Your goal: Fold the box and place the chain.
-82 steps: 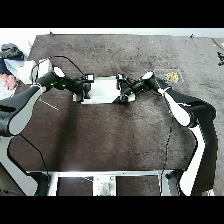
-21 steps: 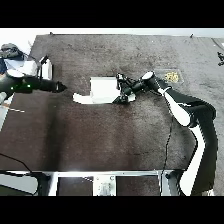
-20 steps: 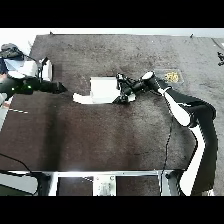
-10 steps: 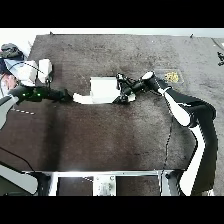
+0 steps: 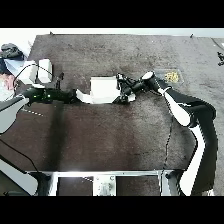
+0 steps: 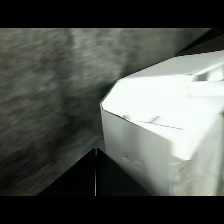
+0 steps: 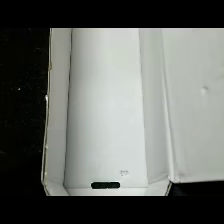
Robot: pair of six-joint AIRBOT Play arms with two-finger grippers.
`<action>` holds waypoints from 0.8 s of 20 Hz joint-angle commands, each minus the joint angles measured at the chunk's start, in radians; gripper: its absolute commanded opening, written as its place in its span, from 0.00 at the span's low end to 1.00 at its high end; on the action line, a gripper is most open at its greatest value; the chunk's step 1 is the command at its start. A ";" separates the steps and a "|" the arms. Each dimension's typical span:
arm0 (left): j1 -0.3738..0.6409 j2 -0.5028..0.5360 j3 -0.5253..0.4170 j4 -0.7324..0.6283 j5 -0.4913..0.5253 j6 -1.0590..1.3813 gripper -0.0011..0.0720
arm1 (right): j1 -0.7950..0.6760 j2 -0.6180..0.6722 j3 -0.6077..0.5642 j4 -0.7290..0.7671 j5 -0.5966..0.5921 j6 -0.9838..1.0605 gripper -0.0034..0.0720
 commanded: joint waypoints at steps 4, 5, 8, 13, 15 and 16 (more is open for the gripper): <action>-0.010 -0.001 0.012 -0.126 -0.080 0.070 0.36 | 0.001 -0.001 0.000 0.000 0.000 0.000 0.59; -0.010 -0.001 0.021 -0.124 -0.088 0.067 0.36 | 0.001 -0.001 0.000 0.000 0.000 0.000 0.59; -0.019 -0.001 0.042 -0.123 -0.098 0.062 0.36 | 0.001 -0.001 0.000 0.000 0.000 0.000 0.59; -0.079 -0.001 0.106 -0.017 -0.079 -0.019 0.37 | 0.001 -0.001 0.000 0.000 0.001 0.000 0.59; -0.098 -0.001 0.120 0.004 -0.075 -0.048 0.47 | 0.001 -0.001 0.000 0.000 0.001 0.000 0.59; -0.106 0.000 0.120 0.003 -0.069 -0.049 0.47 | 0.001 -0.001 0.000 0.000 0.000 0.000 0.59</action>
